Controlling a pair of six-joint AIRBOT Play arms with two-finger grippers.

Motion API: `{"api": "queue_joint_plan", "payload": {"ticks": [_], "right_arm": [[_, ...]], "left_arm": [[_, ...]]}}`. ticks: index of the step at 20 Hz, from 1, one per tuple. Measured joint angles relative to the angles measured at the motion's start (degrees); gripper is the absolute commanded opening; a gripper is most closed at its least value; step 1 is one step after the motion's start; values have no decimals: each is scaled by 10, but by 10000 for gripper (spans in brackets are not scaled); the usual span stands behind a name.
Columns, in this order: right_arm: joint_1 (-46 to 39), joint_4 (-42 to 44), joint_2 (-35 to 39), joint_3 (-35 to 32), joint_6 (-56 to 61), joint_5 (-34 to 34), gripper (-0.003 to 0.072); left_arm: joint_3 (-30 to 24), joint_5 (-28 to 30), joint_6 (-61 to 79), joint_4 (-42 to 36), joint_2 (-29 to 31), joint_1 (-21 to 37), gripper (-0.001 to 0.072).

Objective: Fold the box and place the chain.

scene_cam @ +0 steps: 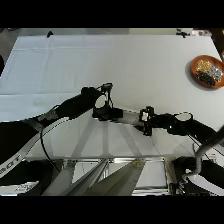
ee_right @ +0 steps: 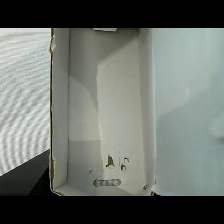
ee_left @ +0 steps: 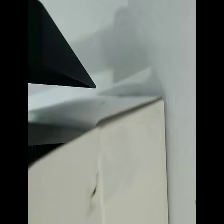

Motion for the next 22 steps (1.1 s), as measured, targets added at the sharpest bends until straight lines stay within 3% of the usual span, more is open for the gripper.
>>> {"api": "queue_joint_plan", "payload": {"ticks": [10, 13, 14, 15, 17, 22], "right_arm": [[0, 0, 0, 0, 0, 2, 469], [0, 1, 0, 0, 0, 2, 469], [0, 1, 0, 0, 0, 2, 469], [0, 1, 0, 0, 1, 2, 469], [0, 3, 0, 0, 3, 0, 469], [0, 1, 0, 0, 1, 1, 469]], "left_arm": [[30, -31, -21, 28, -38, -8, 316], [36, -33, -21, 32, -40, -8, 365], [38, -33, -21, 32, -41, -8, 445], [40, -32, -18, 31, -41, -8, 461], [46, -12, -7, 41, -42, -7, 460], [57, -43, -5, 37, -41, -7, 456]]}}
